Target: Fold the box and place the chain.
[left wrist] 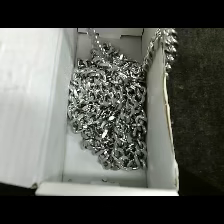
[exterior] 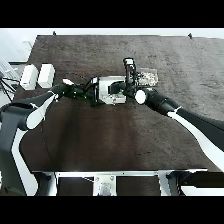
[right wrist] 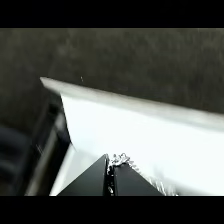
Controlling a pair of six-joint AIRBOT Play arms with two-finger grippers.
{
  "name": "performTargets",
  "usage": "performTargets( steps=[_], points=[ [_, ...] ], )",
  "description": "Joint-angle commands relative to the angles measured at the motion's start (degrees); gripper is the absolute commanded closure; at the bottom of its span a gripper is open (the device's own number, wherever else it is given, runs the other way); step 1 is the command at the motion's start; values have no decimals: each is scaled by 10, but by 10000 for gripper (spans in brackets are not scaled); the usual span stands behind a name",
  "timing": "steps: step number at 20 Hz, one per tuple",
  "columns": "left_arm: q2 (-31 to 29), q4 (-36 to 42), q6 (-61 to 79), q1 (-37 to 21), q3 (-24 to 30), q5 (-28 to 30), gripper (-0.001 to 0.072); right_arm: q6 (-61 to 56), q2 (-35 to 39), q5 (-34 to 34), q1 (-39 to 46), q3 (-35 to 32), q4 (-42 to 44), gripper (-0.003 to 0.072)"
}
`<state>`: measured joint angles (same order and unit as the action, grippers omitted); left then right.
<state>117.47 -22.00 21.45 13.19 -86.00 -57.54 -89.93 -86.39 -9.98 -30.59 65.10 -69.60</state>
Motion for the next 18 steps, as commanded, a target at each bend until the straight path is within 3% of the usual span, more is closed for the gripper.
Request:
performTargets(
  steps=[1,7,10,18],
  points=[
    [0,0,0,0,0,0,244,-2,23,-1,0,53,1,678],
    [0,0,0,0,0,0,243,45,70,-39,9,160,-1,677],
    [0,0,0,0,0,0,243,45,66,-74,10,143,-1,677],
    [0,0,0,0,0,0,244,45,59,-77,8,51,2,677]
  ],
)
